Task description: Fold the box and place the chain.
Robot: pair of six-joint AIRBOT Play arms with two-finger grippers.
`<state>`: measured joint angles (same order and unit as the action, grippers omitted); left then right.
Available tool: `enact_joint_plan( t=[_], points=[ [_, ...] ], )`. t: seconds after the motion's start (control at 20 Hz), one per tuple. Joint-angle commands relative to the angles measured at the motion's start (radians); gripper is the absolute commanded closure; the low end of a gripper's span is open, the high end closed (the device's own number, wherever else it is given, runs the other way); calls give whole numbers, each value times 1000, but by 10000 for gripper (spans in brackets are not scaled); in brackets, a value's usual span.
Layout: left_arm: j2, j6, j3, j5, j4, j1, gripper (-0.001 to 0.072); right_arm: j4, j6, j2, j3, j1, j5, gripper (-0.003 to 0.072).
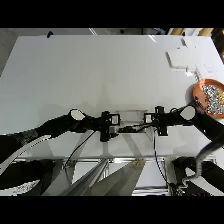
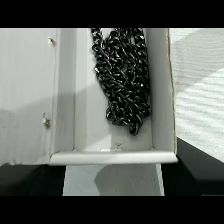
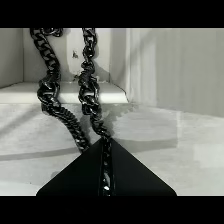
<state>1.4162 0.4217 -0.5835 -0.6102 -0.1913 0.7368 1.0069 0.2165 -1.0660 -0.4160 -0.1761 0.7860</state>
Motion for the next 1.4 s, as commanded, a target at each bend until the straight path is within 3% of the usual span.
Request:
enact_joint_plan(
  t=[0.0,0.15,0.35,0.55,0.75,0.9,1.25,1.3,1.35],
  points=[
    [0,0,0,0,0,0,364,3,-32,-3,0,-2,-5,664],
    [0,0,0,0,0,0,364,3,-52,54,0,-2,27,664],
    [0,0,0,0,0,0,364,-25,-143,243,0,-11,72,664],
    [0,0,0,0,0,0,364,-161,-145,357,0,-130,102,664],
    [0,0,0,0,0,0,364,-293,-140,357,1,-306,-46,664],
    [0,0,0,1,0,0,364,-303,-141,350,1,-409,-173,664],
    [0,0,0,-3,0,0,364,-362,-140,323,1,-413,-189,663],
    [0,0,0,-5,0,0,364,-366,-138,311,1,-413,-185,631],
    [0,0,0,-8,0,0,364,-364,-138,302,0,-413,-184,552]
  ],
)
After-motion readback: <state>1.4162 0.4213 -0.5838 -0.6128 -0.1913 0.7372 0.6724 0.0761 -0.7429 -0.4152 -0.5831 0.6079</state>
